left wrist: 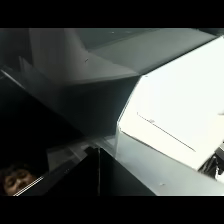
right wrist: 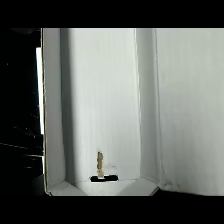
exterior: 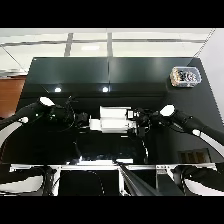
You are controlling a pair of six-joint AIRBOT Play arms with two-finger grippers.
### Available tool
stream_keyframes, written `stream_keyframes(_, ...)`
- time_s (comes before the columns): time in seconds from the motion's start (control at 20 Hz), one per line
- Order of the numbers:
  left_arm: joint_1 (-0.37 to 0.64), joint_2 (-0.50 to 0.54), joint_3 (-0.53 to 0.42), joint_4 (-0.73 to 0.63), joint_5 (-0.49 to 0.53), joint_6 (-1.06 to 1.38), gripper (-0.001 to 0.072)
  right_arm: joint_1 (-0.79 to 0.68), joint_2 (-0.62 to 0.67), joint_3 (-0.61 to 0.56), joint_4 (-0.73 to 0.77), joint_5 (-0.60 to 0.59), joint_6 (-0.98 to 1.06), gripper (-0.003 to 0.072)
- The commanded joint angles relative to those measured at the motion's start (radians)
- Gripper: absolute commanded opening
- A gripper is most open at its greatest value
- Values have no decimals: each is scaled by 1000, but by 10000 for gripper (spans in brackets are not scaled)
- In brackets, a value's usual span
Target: Fold the box and place the chain.
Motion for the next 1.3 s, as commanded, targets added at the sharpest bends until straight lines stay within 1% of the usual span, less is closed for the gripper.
stream_keyframes(0.0, 1, -2, 8, -83, -66, 116, 30, 1, -1, -1, 0, 0, 0, 489)
stream_keyframes(0.05, 2, -2, 15, -105, -85, 127, 107, 1, -1, -1, 0, 0, 0, 489)
stream_keyframes(0.1, 1, -1, 25, -114, -94, 124, 367, 1, -1, -1, 0, 0, 0, 489)
stream_keyframes(0.15, 0, -1, 34, -114, -93, 120, 592, 1, -1, -1, 0, 0, 0, 489)
stream_keyframes(0.2, 0, -1, 43, -114, -91, 119, 714, 1, -1, -1, 0, 0, 0, 489)
stream_keyframes(0.35, -4, -1, 67, -114, -97, 94, 713, 1, -1, -1, 0, 0, 0, 489)
stream_keyframes(0.4, -9, -1, 73, -114, -105, 93, 708, 1, -1, -1, 0, 0, 0, 489)
stream_keyframes(0.45, -19, -1, 80, -114, -118, 91, 686, 1, -1, -1, 0, 0, 0, 489)
stream_keyframes(0.55, -43, -1, 94, -108, -137, 64, 683, 1, -1, -1, 0, 0, 1, 489)
stream_keyframes(0.6, -57, -1, 102, -101, -137, 43, 655, 1, -1, -1, 0, 0, 1, 489)
stream_keyframes(0.7, -88, -1, 128, -74, -133, 5, 486, 1, -1, -1, 0, 0, 1, 489)
stream_keyframes(0.75, -104, 0, 144, -51, -134, -10, 456, 1, -1, -1, 0, 0, 1, 489)
stream_keyframes(0.95, -192, 1, 224, 135, -97, -184, 457, 1, -1, -1, 0, 0, 1, 489)
stream_keyframes(1.05, -239, 1, 258, 176, -79, -262, 456, 1, -1, -1, 0, 0, 1, 489)
stream_keyframes(1.15, -285, 2, 284, 209, -35, -348, 457, 1, -1, -1, 0, 0, 1, 489)
stream_keyframes(1.25, -332, 2, 305, 308, 10, -470, 457, 1, -1, -1, 0, 0, 1, 489)
